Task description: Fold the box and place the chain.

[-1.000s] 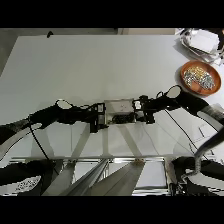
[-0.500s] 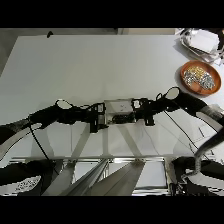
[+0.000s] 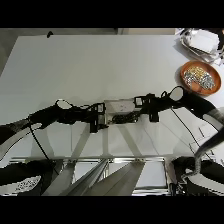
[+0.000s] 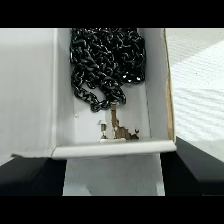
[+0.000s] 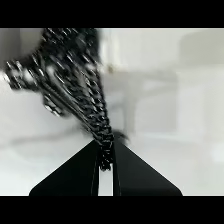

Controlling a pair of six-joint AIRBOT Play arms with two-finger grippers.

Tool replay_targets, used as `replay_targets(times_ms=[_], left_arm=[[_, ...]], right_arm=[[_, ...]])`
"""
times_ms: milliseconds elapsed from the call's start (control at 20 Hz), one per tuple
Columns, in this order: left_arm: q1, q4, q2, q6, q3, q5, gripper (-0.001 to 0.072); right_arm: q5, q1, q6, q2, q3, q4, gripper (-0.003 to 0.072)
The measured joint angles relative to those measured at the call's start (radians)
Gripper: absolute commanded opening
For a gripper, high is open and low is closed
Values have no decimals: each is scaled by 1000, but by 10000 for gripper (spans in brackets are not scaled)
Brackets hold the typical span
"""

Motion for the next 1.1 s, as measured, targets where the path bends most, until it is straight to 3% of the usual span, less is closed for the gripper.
replay_targets(times_ms=[200,500,700,850,900,1000,1100], left_arm=[[0,0,0,0,0,0,208],[0,0,0,0,0,0,208],[0,0,0,0,0,0,208],[0,0,0,0,0,0,208],[0,0,0,0,0,0,208],[0,0,0,0,0,0,208],[0,0,0,0,0,0,208]], right_arm=[[4,-9,16,143,0,9,16],[65,63,21,359,0,248,16],[57,171,47,388,0,376,17],[21,220,77,336,0,412,21],[13,229,84,307,0,414,55],[-6,239,112,242,0,403,242],[-22,245,153,183,0,372,283]])
